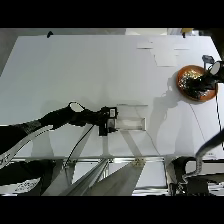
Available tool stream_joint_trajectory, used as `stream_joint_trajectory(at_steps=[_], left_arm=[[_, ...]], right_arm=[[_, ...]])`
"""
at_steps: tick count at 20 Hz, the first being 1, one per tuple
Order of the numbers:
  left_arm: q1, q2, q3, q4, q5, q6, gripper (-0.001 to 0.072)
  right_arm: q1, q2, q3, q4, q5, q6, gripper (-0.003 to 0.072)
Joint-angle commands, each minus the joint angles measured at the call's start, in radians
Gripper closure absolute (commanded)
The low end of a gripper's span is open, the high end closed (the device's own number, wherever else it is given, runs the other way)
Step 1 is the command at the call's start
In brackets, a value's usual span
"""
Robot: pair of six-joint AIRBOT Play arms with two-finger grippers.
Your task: Fold the box and place the chain.
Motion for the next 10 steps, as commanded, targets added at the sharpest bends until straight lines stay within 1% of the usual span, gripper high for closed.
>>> stream_joint_trajectory(at_steps=[1, 2, 3, 4, 7, 10], left_arm=[[0.0, 0.001, 0.0, 0.0, 0.0, 0.0, 0.0504], [0.0, 0.001, 0.0, 0.0, 0.0, 0.0, 0.0504], [0.0, 0.001, 0.0, 0.0, 0.0, 0.0, 0.0504], [0.0, 0.001, 0.0, 0.0, 0.0, 0.0, 0.0504], [0.0, 0.001, 0.0, 0.0, 0.0, 0.0, 0.0504], [0.0, 0.001, 0.0, 0.0, 0.0, 0.0, 0.0504]], right_arm=[[-0.001, -0.013, 0.001, -0.022, -0.014, 0.0, 0.0512], [-0.001, -0.013, 0.001, -0.031, -0.013, 0.0, 0.0537], [-0.001, -0.013, 0.001, -0.036, -0.01, -0.001, 0.0625], [-0.001, -0.013, 0.001, -0.044, -0.002, 0.0, 0.0667], [0.0, 0.016, 0.001, -0.047, 0.047, -0.021, 0.0668], [0.0, 0.135, 0.001, -0.045, 0.068, -0.051, 0.0669]])
